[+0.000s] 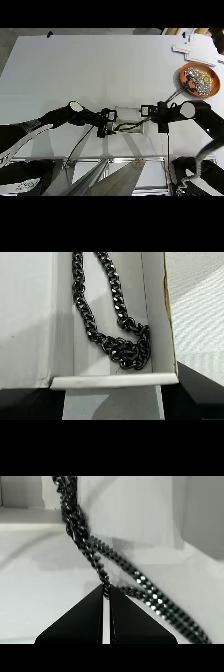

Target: Fold the box and place the chain.

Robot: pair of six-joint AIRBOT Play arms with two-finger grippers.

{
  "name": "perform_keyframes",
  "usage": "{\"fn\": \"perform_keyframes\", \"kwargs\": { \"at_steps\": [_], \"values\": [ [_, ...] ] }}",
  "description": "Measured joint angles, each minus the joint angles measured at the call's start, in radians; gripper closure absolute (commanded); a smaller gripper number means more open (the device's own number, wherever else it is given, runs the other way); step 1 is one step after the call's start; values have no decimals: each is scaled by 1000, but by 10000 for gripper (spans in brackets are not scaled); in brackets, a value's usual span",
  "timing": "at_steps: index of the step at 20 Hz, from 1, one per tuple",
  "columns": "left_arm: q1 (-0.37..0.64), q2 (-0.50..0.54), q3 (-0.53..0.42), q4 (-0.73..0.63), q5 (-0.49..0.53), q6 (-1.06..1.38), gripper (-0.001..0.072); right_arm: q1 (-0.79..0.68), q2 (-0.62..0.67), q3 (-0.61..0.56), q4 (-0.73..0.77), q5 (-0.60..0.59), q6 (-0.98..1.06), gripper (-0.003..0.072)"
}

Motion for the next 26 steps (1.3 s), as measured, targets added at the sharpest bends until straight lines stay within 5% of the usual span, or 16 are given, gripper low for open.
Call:
{"fn": "perform_keyframes", "kwargs": {
  "at_steps": [8, 19, 20, 22, 26],
  "values": [
    [0, 0, 0, 0, 0, 0, 502, 265, 217, 5, 82, 61, 289, 671],
    [0, 0, 0, 0, 0, 0, 502, 525, 134, 23, 302, -277, 463, 669],
    [0, 0, 0, 0, 0, 0, 502, 528, 109, 23, 307, -291, 468, 643],
    [0, 0, 0, 0, 0, 0, 502, 533, 67, 23, 310, -308, 475, 473],
    [0, 0, 0, 0, 0, 0, 502, 506, 73, 23, 301, -302, 478, 449]
  ]
}}
